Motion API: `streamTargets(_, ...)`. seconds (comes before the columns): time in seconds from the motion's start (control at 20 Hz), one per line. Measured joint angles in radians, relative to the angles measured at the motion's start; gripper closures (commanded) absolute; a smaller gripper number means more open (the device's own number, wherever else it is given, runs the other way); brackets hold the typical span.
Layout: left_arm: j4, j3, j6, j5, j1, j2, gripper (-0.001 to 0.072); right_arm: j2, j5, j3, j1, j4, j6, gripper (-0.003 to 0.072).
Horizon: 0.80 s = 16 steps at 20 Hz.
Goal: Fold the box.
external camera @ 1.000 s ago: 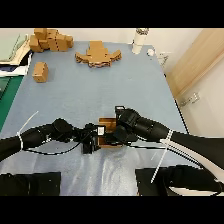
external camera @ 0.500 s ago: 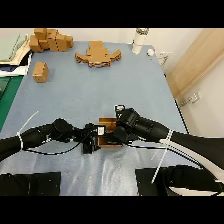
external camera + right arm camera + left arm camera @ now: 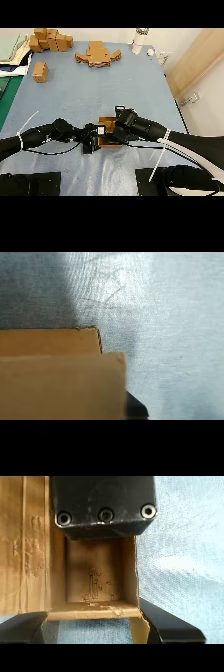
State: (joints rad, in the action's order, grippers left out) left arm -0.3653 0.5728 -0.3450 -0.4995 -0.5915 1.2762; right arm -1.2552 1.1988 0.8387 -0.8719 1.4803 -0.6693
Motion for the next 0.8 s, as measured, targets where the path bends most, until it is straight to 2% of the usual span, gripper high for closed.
streamTargets(0.05,0.0,0.0,-0.001,0.0,0.0,0.0,0.0182,-0.001,-0.002,0.0,0.0,0.0,-0.002,0.0412)
streamTargets(0.1,-0.001,0.0,-0.003,0.0,0.0,0.0,0.0182,-0.002,-0.004,-0.002,0.0,-0.003,-0.008,0.0218)
streamTargets(0.15,-0.001,0.0,-0.003,0.0,0.0,0.0,0.0182,0.0,-0.006,-0.002,0.0,0.0,-0.01,0.0206)
streamTargets(0.4,-0.001,0.0,-0.003,0.0,0.0,0.0,0.0181,0.061,-0.004,0.0,-0.001,0.005,-0.011,0.0215)
streamTargets(0.45,-0.001,0.0,-0.002,0.0,0.0,0.0,0.0182,0.087,-0.001,0.001,-0.001,0.005,-0.007,0.0262)
streamTargets(0.55,-0.001,0.0,-0.002,0.0,0.0,0.0,0.0182,0.145,0.015,0.001,0.003,0.005,0.011,0.0285)
streamTargets(0.6,-0.001,0.0,-0.002,0.0,0.0,0.0,0.0182,0.179,0.027,0.001,0.012,-0.002,0.022,0.0346)
streamTargets(0.7,0.0,0.0,-0.002,0.0,0.0,0.0,0.0182,0.232,0.065,0.0,0.051,-0.021,0.035,0.0375)
streamTargets(0.8,-0.001,0.0,-0.002,0.0,0.0,0.0,0.0182,0.27,0.084,0.0,0.125,-0.033,0.015,0.051)
